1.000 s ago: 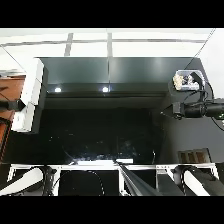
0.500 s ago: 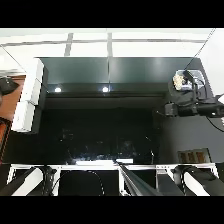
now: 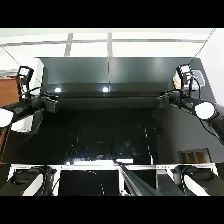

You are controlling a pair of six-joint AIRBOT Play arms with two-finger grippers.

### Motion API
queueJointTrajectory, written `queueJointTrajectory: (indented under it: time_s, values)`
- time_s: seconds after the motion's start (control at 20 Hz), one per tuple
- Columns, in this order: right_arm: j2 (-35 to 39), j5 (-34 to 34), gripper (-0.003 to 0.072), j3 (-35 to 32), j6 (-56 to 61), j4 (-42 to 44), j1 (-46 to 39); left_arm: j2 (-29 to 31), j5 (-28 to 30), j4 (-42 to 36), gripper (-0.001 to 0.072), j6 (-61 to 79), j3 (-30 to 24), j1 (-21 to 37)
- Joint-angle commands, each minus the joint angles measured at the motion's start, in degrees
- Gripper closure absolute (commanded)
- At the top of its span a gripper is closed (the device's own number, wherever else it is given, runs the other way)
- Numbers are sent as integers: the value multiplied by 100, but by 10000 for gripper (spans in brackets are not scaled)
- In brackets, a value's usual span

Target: Fold the box and place the chain.

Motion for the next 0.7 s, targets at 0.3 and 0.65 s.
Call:
queueJointTrajectory:
  time_s: [0.3,0.65]
  values:
    - [-2,400,673,-109,-2,-212,-111,-24,520,337,684,-264,-146,-258]
    - [-2,400,672,-109,-2,-212,-111,-24,520,337,684,-264,-146,-258]
